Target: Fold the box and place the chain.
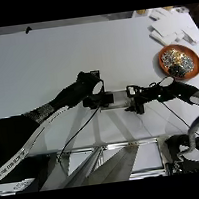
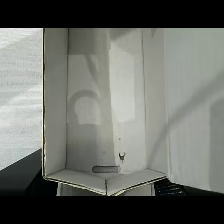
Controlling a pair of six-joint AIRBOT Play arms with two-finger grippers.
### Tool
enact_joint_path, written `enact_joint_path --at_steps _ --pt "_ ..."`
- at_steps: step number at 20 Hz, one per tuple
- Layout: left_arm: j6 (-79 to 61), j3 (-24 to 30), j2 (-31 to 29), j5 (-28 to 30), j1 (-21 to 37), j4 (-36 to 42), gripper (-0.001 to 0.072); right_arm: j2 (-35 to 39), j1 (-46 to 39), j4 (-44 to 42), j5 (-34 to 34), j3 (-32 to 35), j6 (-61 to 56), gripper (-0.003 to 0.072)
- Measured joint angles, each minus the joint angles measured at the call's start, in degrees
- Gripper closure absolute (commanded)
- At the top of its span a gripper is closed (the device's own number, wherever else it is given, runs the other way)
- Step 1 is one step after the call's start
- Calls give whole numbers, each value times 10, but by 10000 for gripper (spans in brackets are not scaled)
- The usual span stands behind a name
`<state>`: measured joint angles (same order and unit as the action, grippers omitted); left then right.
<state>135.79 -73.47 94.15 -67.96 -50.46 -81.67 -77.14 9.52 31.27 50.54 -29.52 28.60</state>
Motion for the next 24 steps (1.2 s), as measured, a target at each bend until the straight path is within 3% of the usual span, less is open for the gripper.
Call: enact_joint_path --at_steps 2,3,6,8,12,14,16,19,20,21,24 --pt "10 0 7 -1 -1 -7 433 0 0 0 0 0 0 389" --pt "12 0 11 0 -2 -8 513 0 0 0 0 0 0 389" --pt "17 -1 21 1 -3 -9 548 0 0 0 0 0 0 389" --pt "18 -1 25 2 -3 -10 708 0 0 0 0 0 0 389" --pt "19 -1 28 -1 -3 -13 702 0 0 0 0 0 0 389" --pt "21 -1 28 -1 -3 -13 588 0 0 0 0 0 0 389" --pt "22 -1 29 -1 -3 -14 562 0 0 0 0 0 0 389" --pt "22 -1 30 -1 -3 -14 599 0 0 0 0 0 0 389" --pt "22 -1 29 0 -3 -13 680 0 0 0 0 0 0 389" --pt "17 -1 29 2 -3 -13 707 0 0 0 0 0 0 389" --pt "19 -1 30 1 -3 -13 707 0 0 0 0 0 1 389"
